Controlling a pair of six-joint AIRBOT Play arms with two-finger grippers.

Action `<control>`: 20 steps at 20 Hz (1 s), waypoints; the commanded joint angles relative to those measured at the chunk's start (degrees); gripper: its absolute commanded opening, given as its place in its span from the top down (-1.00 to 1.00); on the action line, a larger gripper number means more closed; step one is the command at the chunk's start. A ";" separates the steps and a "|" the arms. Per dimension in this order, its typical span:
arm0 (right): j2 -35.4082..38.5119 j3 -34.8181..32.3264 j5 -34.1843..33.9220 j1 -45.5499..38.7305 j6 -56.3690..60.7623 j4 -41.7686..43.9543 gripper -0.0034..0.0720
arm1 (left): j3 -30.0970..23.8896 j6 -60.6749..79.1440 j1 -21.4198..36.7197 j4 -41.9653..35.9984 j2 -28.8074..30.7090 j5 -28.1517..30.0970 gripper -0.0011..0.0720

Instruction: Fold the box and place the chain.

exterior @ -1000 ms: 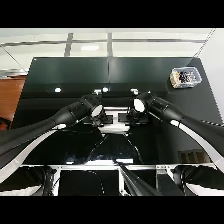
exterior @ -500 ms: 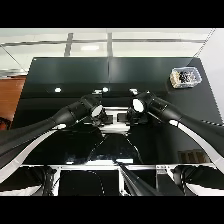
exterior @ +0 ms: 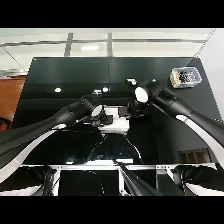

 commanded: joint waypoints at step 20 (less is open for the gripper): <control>-7.06 6.67 -26.45 -45.16 -4.28 -9.64 -0.89 | 0.00 0.04 0.00 -0.02 0.02 0.07 0.89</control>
